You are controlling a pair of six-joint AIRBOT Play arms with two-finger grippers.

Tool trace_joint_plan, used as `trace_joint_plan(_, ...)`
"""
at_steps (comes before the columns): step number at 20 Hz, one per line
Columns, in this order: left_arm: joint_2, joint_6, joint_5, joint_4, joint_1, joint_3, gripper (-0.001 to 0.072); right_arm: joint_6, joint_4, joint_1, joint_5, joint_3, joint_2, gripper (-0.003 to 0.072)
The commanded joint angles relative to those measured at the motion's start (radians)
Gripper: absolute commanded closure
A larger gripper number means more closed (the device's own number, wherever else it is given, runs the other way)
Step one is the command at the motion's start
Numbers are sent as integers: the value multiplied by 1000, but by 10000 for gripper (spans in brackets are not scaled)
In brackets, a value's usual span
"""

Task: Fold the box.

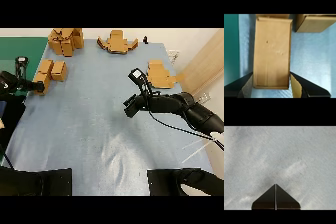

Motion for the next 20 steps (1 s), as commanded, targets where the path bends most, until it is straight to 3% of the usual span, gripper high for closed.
trace_joint_plan(1, 45, 0, -97, -3, 0, 87, 17, 0, 2, -1, 0, 0, 1, 676)
trace_joint_plan(4, 83, -27, -274, -3, -13, 177, 19, 0, 2, -1, -1, 0, 1, 676)
trace_joint_plan(5, 103, -27, -348, -5, -23, 201, 169, 0, 2, -1, -2, 0, 1, 676)
trace_joint_plan(6, 122, -22, -454, -11, -33, 222, 693, 0, 2, -1, -2, 0, 1, 676)
trace_joint_plan(8, 167, 33, -616, -72, -68, 230, 698, 0, 1, -1, -8, 0, 1, 676)
trace_joint_plan(10, 233, 82, -702, -101, -144, 215, 700, 0, 1, 0, -38, 0, 1, 675)
trace_joint_plan(14, 370, 95, -716, -105, -326, 146, 692, 0, 1, 0, -60, 1, 1, 675)
trace_joint_plan(20, 385, 18, -769, -112, -462, 146, 692, 0, 1, 0, -60, 1, 1, 675)
